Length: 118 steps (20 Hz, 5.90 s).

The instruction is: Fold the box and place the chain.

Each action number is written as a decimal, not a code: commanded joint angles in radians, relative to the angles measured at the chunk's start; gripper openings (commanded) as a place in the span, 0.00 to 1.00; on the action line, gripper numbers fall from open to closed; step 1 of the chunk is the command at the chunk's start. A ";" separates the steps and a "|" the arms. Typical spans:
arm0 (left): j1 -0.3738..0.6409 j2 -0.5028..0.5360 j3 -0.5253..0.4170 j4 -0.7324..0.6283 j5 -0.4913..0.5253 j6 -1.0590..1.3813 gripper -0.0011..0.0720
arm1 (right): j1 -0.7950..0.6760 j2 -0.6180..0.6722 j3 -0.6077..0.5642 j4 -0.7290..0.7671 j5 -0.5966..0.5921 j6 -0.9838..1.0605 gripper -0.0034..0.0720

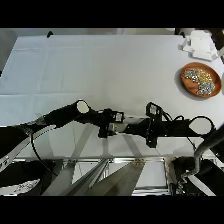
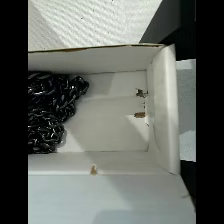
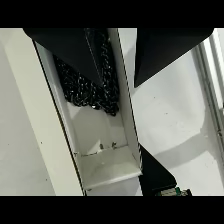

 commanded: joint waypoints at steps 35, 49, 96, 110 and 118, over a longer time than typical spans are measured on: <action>0.000 0.000 0.000 0.000 0.000 0.000 0.47 | 0.001 -0.132 0.143 -0.077 0.136 0.054 0.42; 0.000 0.000 0.000 0.000 0.000 0.000 0.47 | 0.127 -0.132 0.137 -0.208 0.002 0.105 0.34; 0.000 0.000 0.000 0.000 0.000 0.000 0.47 | 0.244 -0.186 0.132 -0.214 -0.166 0.235 0.43; 0.000 0.000 0.000 0.000 0.000 0.000 0.47 | 0.286 -0.186 0.132 -0.211 -0.203 0.254 0.34; 0.000 0.000 0.000 0.000 0.000 0.000 0.47 | 0.286 -0.185 0.133 -0.210 -0.198 0.235 0.32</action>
